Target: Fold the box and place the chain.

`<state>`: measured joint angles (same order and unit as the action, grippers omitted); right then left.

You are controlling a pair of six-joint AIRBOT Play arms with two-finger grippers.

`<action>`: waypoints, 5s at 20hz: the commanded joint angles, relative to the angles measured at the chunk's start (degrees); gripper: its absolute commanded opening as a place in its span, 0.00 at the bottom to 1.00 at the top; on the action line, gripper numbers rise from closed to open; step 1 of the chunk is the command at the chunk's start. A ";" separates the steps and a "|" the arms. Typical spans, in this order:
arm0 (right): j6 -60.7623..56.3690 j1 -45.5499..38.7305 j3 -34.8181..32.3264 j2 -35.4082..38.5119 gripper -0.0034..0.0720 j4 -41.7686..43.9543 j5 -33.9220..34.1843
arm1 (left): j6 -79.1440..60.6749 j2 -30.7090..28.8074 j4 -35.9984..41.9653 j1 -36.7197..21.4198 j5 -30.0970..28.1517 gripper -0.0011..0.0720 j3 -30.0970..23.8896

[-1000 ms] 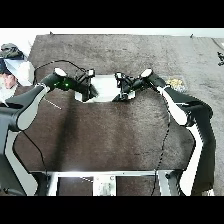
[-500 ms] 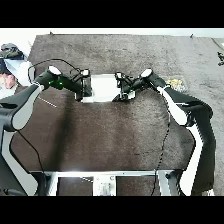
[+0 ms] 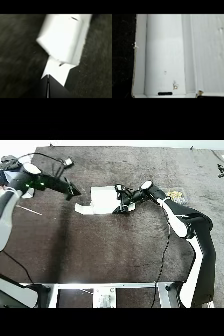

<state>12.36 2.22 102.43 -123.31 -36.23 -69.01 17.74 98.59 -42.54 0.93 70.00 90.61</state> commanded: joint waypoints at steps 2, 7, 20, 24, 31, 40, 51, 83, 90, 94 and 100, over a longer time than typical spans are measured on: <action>0.00 -0.02 0.04 0.02 0.61 0.00 -0.02 | 22.01 -4.83 -3.43 -5.29 -2.62 0.02 -1.60; 0.00 -0.02 0.04 0.02 0.61 0.00 0.00 | 29.86 -4.81 -3.72 -9.35 -5.14 0.02 -10.88; 0.00 0.02 0.04 0.02 0.61 0.02 -0.02 | 37.05 3.58 3.65 -3.32 -13.20 0.02 -19.54; 0.00 0.02 0.04 0.02 0.61 0.00 -0.02 | 34.88 6.14 11.96 -0.72 -13.22 0.03 -19.54; 0.00 0.02 0.04 0.02 0.61 0.00 -0.02 | 31.04 6.16 17.55 1.05 -13.88 0.03 -19.45; 0.00 0.02 0.04 0.02 0.61 0.00 -0.02 | 29.77 6.01 20.57 1.05 -8.57 0.43 -14.80; 0.00 0.02 0.04 0.02 0.61 0.02 -0.02 | 34.40 5.77 15.72 5.49 -9.60 0.43 -11.91; 0.00 0.02 0.04 0.02 0.61 0.02 -0.02 | 80.52 6.45 -25.29 19.21 -11.80 0.44 -1.01; 0.00 0.02 0.04 0.02 0.61 0.02 -0.04 | 90.29 11.21 -36.98 23.30 -3.02 0.43 9.77; 0.00 0.02 0.04 0.02 0.61 0.02 0.00 | 93.81 15.63 -42.95 24.76 2.89 0.43 16.04; 0.00 0.04 0.04 0.02 0.61 0.02 -0.02 | 98.23 16.96 -48.15 25.40 3.45 0.43 17.31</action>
<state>12.38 2.22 102.43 -123.31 -36.23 -69.04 113.56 114.83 -87.77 26.06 72.53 107.13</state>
